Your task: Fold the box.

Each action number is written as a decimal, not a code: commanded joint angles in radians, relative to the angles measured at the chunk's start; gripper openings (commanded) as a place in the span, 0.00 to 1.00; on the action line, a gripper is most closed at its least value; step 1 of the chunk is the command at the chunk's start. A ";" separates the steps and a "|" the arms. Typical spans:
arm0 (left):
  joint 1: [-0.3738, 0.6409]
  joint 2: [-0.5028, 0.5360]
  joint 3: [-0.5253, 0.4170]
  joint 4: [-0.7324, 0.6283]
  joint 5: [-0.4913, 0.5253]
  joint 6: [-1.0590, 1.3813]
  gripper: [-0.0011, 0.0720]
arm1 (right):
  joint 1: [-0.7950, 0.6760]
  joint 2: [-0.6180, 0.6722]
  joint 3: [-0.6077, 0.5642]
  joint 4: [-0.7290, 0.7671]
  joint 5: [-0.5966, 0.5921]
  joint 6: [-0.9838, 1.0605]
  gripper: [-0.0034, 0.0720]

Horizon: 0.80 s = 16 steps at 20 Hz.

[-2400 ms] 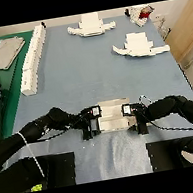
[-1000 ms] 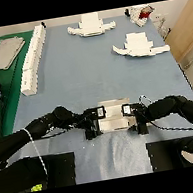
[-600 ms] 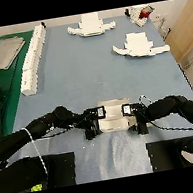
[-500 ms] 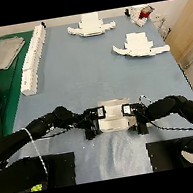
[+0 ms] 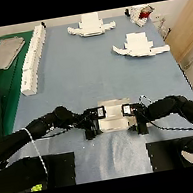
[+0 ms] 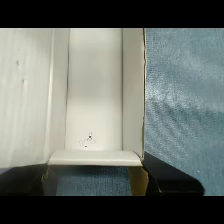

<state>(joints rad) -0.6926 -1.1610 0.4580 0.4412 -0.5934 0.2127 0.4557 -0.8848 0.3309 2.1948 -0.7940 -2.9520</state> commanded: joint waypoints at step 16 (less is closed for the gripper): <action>0.000 0.000 0.001 0.000 0.000 0.000 0.65 | 0.001 0.015 0.011 -0.013 -0.005 0.018 1.00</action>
